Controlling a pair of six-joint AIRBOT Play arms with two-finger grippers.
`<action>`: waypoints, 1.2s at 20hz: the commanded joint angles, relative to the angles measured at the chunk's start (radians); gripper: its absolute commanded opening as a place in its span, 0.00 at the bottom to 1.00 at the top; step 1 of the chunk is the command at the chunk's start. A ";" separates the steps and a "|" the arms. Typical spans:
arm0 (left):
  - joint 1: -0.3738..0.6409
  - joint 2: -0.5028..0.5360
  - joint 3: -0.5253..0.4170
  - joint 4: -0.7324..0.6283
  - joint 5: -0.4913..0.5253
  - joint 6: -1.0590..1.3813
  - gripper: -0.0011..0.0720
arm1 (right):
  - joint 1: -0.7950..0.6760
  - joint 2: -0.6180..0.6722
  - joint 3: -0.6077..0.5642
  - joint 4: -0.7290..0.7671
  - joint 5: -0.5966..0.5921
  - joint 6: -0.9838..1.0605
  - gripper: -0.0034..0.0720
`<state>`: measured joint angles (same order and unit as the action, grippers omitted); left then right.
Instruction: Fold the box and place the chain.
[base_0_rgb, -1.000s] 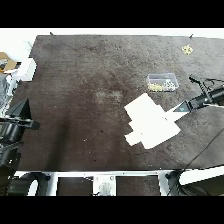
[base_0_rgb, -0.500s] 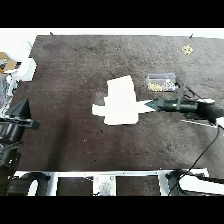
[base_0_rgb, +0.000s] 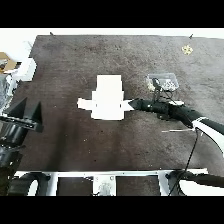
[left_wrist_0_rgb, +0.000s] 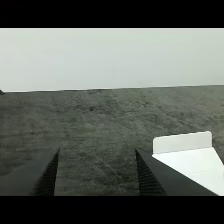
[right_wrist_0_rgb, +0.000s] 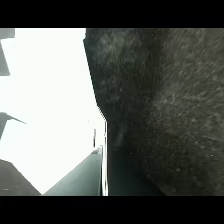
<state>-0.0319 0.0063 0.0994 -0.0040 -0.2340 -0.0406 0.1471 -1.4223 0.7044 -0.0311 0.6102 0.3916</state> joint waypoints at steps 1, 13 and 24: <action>0.000 -0.004 0.010 -0.004 -0.095 0.016 0.66 | 0.041 -0.028 0.002 0.042 -0.076 -0.064 0.04; 0.000 -1.062 0.619 0.128 -0.530 -0.015 0.66 | 0.040 -0.028 0.026 0.106 -0.067 -0.217 0.04; 0.000 -1.827 1.459 0.496 -0.990 -0.404 0.66 | 0.040 -0.039 0.031 0.102 -0.099 -0.269 0.04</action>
<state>-0.0330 -1.6779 1.3846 0.3912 -1.1191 -0.3435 0.1864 -1.4601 0.7345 0.0727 0.5152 0.1333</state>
